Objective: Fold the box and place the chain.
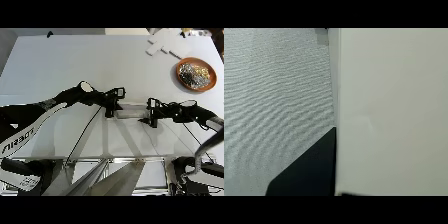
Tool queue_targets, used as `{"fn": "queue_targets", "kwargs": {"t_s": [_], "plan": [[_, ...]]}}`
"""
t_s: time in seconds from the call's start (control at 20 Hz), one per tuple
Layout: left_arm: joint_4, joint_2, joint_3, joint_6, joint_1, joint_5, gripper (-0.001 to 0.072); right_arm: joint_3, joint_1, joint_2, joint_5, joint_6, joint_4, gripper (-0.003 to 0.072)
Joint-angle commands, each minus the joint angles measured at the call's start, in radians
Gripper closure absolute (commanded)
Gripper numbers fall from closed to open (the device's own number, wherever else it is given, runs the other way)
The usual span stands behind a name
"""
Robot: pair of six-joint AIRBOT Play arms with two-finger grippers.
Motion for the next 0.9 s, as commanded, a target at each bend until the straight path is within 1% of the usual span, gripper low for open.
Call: {"fn": "queue_targets", "kwargs": {"t_s": [0.0, 0.35, 0.5, 0.55, 0.6, 0.75, 0.8, 0.85], "plan": [[0.000, 0.000, 0.000, 0.000, 0.000, 0.000, 0.0699, -0.001, 0.000, -0.001, 0.001, 0.000, 0.000, 0.0231], [0.000, 0.000, 0.000, 0.000, 0.000, 0.000, 0.0699, -0.001, 0.000, -0.001, 0.001, 0.000, 0.000, 0.0231], [-0.033, 0.000, 0.001, 0.003, 0.000, -0.003, 0.0699, -0.001, 0.000, -0.001, 0.001, 0.000, 0.000, 0.0231], [-0.033, 0.001, 0.001, 0.003, 0.000, 0.019, 0.0698, -0.001, 0.000, -0.001, 0.001, 0.000, 0.000, 0.0231], [-0.033, 0.003, 0.001, 0.003, 0.000, 0.030, 0.0665, -0.001, 0.000, -0.001, 0.001, 0.000, 0.000, 0.0231], [-0.027, 0.024, 0.001, 0.003, 0.005, 0.035, 0.0330, -0.001, 0.000, -0.001, 0.001, 0.000, 0.000, 0.0231], [-0.023, 0.037, 0.001, 0.003, 0.005, 0.044, 0.0290, -0.001, 0.000, -0.001, 0.001, 0.000, 0.000, 0.0231], [-0.010, 0.055, 0.001, 0.003, 0.005, 0.058, 0.0290, -0.001, 0.000, -0.001, 0.001, 0.000, 0.000, 0.0231]]}}
